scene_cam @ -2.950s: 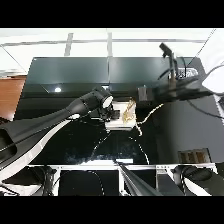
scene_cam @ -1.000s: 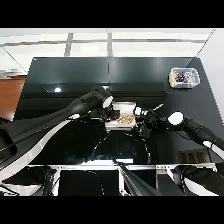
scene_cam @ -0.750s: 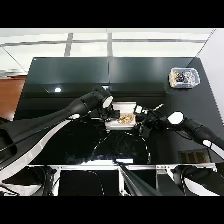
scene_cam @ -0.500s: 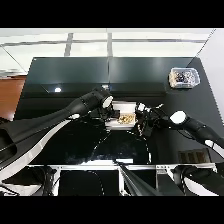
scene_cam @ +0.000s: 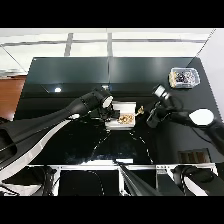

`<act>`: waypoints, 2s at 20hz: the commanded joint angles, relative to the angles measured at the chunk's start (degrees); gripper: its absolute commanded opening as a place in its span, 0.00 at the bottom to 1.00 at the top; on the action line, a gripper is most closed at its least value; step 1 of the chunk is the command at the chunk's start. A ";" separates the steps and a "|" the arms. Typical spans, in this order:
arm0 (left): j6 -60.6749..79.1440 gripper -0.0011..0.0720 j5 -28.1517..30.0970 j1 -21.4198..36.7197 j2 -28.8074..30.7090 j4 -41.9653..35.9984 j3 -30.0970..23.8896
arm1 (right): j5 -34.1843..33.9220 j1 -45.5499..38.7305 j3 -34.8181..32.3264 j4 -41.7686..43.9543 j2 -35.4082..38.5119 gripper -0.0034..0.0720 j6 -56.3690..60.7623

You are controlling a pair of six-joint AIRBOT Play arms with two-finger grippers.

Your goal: Fold the box and place the chain.

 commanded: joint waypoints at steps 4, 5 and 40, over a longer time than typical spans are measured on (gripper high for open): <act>0.00 0.05 0.04 0.04 0.00 0.00 0.04 | 9.27 -0.46 15.06 8.15 7.96 0.07 20.13; 0.00 0.05 0.04 0.04 0.00 0.00 0.04 | 9.18 -0.46 15.50 12.63 7.96 0.07 21.05; 9.29 0.77 -3.61 -2.34 11.21 4.39 1.77 | 32.57 -12.96 9.73 1.46 -5.22 0.54 31.78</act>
